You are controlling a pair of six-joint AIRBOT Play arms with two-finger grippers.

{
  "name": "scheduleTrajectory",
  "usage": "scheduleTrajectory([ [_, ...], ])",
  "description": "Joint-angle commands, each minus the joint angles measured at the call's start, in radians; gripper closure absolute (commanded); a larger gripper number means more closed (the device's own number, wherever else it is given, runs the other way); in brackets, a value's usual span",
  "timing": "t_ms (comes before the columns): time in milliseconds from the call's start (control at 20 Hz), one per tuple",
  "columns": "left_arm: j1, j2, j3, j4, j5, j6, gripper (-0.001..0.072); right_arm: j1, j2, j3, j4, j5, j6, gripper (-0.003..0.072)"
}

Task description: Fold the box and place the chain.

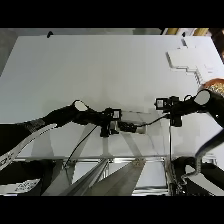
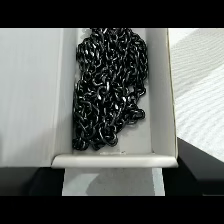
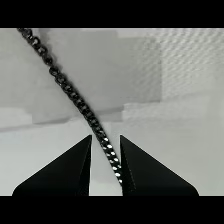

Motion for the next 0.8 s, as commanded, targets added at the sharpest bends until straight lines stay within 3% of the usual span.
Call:
scheduleTrajectory([
  [0, 0.0, 0.0, 0.0, 0.0, 0.0, 0.0, 0.0319, -0.001, -0.042, -0.005, -0.019, -0.003, -0.049, 0.0505],
  [450, 0.0, 0.0, 0.0, 0.0, 0.0, 0.0, 0.0319, 0.05, -0.1, -0.005, -0.028, -0.056, -0.051, 0.0537],
  [600, 0.0, 0.0, 0.0, 0.0, 0.0, 0.0, 0.0319, 0.05, -0.096, -0.006, -0.027, -0.03, -0.047, 0.0651],
  [750, 0.0, 0.0, 0.0, 0.0, 0.0, 0.0, 0.0319, 0.05, -0.044, -0.006, -0.029, 0.023, -0.039, 0.0671],
])
